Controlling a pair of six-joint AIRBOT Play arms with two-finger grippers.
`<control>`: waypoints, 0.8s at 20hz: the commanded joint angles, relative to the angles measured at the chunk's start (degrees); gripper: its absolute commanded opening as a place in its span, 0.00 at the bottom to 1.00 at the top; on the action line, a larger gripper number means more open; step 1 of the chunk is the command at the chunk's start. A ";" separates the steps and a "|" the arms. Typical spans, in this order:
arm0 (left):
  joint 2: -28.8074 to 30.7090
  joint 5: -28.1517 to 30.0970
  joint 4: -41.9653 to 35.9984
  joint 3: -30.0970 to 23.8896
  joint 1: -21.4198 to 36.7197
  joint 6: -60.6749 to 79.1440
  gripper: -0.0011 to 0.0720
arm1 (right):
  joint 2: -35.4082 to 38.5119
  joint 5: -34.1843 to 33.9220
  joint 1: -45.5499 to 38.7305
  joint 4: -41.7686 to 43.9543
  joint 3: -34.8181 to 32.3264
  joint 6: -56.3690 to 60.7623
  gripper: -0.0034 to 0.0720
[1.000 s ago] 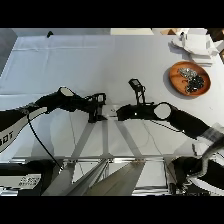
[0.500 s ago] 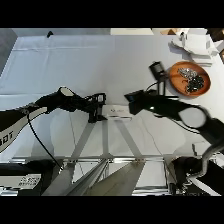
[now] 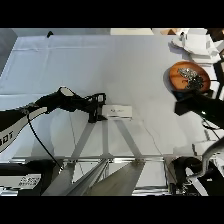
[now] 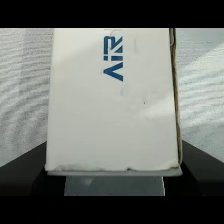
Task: Fold the box and place the chain.
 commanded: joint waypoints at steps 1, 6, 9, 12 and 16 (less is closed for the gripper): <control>-0.02 0.00 0.02 0.00 0.00 0.00 0.33 | 3.04 15.98 -8.31 -12.63 0.02 3.48 0.06; -0.02 0.00 0.02 0.00 0.00 0.00 0.33 | 3.02 25.14 -14.58 -13.09 0.02 3.48 0.06; -0.02 -0.46 0.02 0.00 0.00 -0.02 0.32 | 3.02 25.27 -14.75 -12.92 0.02 3.48 0.06; 0.02 -0.44 0.02 0.00 0.02 -0.37 0.02 | 3.02 24.20 -14.75 -12.22 0.02 3.56 0.06; 3.52 -0.83 0.13 0.00 0.13 -0.55 0.03 | 3.02 20.70 -14.75 -11.06 0.02 8.57 0.06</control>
